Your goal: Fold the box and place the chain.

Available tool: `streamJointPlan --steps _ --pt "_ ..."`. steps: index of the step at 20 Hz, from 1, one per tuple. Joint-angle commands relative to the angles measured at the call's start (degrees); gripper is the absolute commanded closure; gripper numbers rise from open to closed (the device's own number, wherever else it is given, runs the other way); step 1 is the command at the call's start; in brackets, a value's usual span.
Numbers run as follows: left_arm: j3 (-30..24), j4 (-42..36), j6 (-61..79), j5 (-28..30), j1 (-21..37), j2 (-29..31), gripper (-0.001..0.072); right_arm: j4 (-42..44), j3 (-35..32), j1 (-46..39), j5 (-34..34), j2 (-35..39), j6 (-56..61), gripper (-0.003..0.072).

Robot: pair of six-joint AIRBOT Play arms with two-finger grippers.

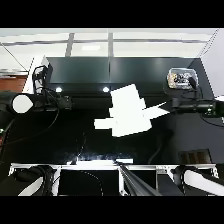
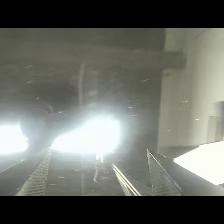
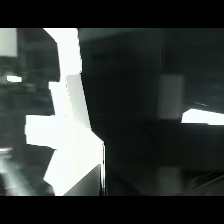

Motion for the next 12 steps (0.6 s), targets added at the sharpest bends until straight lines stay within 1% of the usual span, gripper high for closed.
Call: streamJointPlan --steps 1,4,5,6,7,9,10,11,12 --pt "-0.2 -1.3 0.8 2.6 -4.3 -0.8 0.0005 1.9 -9.1 10.6 -14.7 12.7 -4.4 0.0676" --pt "-0.2 -1.2 1.4 8.2 -8.4 -1.9 0.0006 1.9 -15.0 13.1 -15.5 21.3 -8.3 0.0676" --pt "-0.2 -2.9 0.8 9.6 -8.7 -2.6 0.0006 2.1 -16.3 13.1 -15.3 23.5 -8.4 0.0676" --pt "-0.2 -8.4 1.1 11.1 -8.6 -3.3 0.0006 2.1 -17.6 13.2 -15.1 25.4 -8.6 0.0676" --pt "-0.3 -12.0 2.7 12.7 -8.7 -4.4 0.0006 2.6 -19.0 13.7 -15.4 26.9 -8.9 0.0676" --pt "-0.5 -17.5 3.6 12.6 -8.3 -7.8 0.0006 4.7 -21.1 14.7 -15.5 28.5 -10.3 0.0676" --pt "-0.6 -22.6 7.2 11.2 -7.0 -10.1 0.0006 4.7 -21.4 14.9 -15.5 28.5 -10.3 0.0676" --pt "-0.8 -31.3 14.8 9.1 -5.2 -12.4 0.0006 4.7 -21.6 15.0 -15.6 28.5 -10.3 0.0676" --pt "-1.1 -43.7 26.9 5.9 -2.8 -15.1 0.0006 4.8 -21.6 15.0 -15.6 28.5 -10.3 0.0676"
